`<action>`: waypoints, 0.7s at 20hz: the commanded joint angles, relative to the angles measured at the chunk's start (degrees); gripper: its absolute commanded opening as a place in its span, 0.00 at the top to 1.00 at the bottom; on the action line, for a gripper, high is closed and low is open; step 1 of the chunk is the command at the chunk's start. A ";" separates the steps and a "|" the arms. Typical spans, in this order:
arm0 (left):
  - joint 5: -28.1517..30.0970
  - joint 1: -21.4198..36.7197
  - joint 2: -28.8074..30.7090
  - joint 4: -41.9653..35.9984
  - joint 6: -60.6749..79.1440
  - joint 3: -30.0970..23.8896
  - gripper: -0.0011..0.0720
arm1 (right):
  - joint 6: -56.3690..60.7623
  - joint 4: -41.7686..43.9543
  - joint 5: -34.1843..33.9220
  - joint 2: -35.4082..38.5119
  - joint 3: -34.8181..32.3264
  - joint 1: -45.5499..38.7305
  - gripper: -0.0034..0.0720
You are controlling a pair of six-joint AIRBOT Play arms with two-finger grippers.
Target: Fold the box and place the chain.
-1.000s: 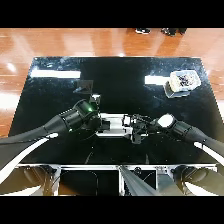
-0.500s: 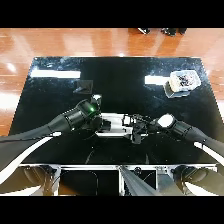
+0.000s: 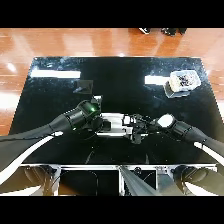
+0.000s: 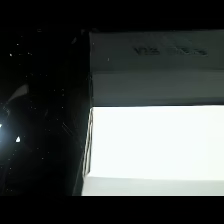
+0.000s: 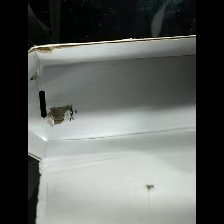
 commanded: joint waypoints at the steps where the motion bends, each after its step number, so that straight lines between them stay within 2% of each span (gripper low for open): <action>1: -0.20 0.00 -0.04 0.02 -0.02 0.04 0.58 | 0.04 0.02 0.00 -0.04 -0.02 -0.04 0.22; 5: -0.76 0.00 -0.04 0.00 -0.02 0.04 0.59 | 0.04 0.02 0.00 -0.04 -0.02 -0.04 0.22; 7: -0.79 -0.02 -0.04 -0.22 0.37 0.04 0.89 | 0.04 0.02 0.00 -0.04 -0.02 -0.04 0.22; 8: -0.79 -0.02 -0.04 -0.46 1.05 0.04 0.95 | 0.04 0.02 0.00 -0.04 -0.02 -0.04 0.22; 13: -0.79 -0.02 -0.04 -0.85 1.49 0.07 0.95 | 0.04 0.02 0.00 -0.04 -0.02 -0.04 0.22; 14: -0.76 -0.02 -0.04 -0.85 1.46 0.07 0.92 | 0.04 0.02 0.00 -0.04 -0.02 -0.04 0.22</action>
